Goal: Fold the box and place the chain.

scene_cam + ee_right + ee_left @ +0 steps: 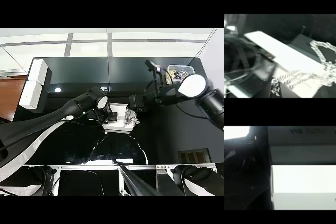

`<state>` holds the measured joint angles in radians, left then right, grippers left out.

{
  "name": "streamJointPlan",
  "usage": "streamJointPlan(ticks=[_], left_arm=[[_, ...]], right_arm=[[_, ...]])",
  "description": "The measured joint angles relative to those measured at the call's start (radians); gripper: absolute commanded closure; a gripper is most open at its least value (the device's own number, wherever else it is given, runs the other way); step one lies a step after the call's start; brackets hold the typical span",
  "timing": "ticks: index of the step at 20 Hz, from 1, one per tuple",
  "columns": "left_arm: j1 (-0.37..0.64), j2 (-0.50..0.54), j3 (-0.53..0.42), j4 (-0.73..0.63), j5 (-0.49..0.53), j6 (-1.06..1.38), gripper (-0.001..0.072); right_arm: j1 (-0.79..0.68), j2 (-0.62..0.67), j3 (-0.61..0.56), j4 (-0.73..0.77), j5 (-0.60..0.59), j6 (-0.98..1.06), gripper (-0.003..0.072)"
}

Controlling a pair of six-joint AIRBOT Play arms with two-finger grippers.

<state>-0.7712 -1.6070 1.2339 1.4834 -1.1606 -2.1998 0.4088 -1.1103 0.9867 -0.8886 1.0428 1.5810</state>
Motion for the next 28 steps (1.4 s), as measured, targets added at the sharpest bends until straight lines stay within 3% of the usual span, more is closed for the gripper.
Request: streamJointPlan(ticks=[1,8,10,13,17,22,28], left_arm=[[0.000,0.000,0.000,0.000,0.000,0.000,0.0680],[0.000,0.000,0.000,0.000,0.000,0.000,0.0680],[0.000,0.000,0.000,0.000,0.000,0.000,0.0680],[0.000,0.000,0.000,0.000,0.000,0.000,0.0680],[0.000,0.000,0.000,0.000,0.000,0.000,0.0680],[0.000,0.000,0.000,0.000,0.000,0.000,0.0680],[0.000,0.000,0.000,0.000,0.000,0.000,0.0680]], right_arm=[[-0.001,0.000,-0.019,0.000,-0.022,0.003,0.0192],[-0.161,0.103,-0.095,-0.085,0.059,-0.116,0.0191],[-0.206,0.162,-0.185,-0.126,0.037,-0.239,-0.0034],[-0.209,0.193,-0.344,-0.132,-0.089,-0.499,-0.0033],[-0.162,0.156,-0.477,-0.071,-0.297,-1.027,-0.0025],[-0.145,0.006,-0.466,0.169,-0.376,-1.595,-0.0025],[-0.136,-0.129,-0.414,0.283,-0.391,-1.828,-0.0025]])
